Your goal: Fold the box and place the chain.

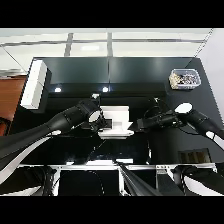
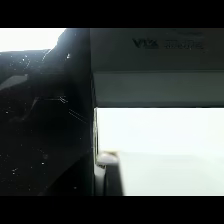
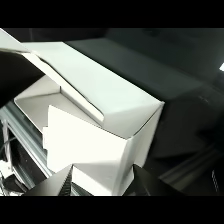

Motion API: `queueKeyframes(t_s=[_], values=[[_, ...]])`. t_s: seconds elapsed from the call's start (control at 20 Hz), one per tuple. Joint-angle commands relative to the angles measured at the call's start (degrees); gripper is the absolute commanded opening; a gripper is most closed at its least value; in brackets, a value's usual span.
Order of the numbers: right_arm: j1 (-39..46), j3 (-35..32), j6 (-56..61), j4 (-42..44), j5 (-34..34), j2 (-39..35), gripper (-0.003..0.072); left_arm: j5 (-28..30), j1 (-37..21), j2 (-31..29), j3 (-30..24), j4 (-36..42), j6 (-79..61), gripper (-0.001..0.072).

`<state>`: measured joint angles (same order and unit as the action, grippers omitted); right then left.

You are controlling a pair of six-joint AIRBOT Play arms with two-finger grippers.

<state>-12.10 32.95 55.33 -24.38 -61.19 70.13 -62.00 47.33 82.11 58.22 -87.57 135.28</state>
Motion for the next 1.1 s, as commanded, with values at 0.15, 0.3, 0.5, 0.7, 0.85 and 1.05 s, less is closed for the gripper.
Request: queueKeyframes(t_s=[0.15,0.3,0.5,0.7,0.85,1.05], values=[[-6.7,4.2,11.3,-5.0,5.7,0.0,0.0356,0.0,0.0,0.0,0.1,0.0,0.0,0.0027],[-11.8,7.9,24.3,-17.4,8.0,0.0,0.0355,0.0,0.0,0.0,0.1,0.0,0.0,0.0027],[-19.8,13.5,43.9,-34.9,8.0,0.0,0.0355,0.0,0.0,0.0,0.1,0.0,0.0,0.0027],[-26.5,18.0,59.6,-49.9,5.9,1.2,0.0265,0.0,0.0,0.0,0.1,0.0,0.0,0.0027],[-29.8,21.9,64.5,-54.7,2.0,5.3,0.0265,0.0,0.0,0.0,0.1,0.0,0.0,0.0027],[-32.5,24.8,70.9,-60.6,-1.7,9.5,0.0265,0.0,0.0,0.0,0.1,0.0,0.0,0.0027]])
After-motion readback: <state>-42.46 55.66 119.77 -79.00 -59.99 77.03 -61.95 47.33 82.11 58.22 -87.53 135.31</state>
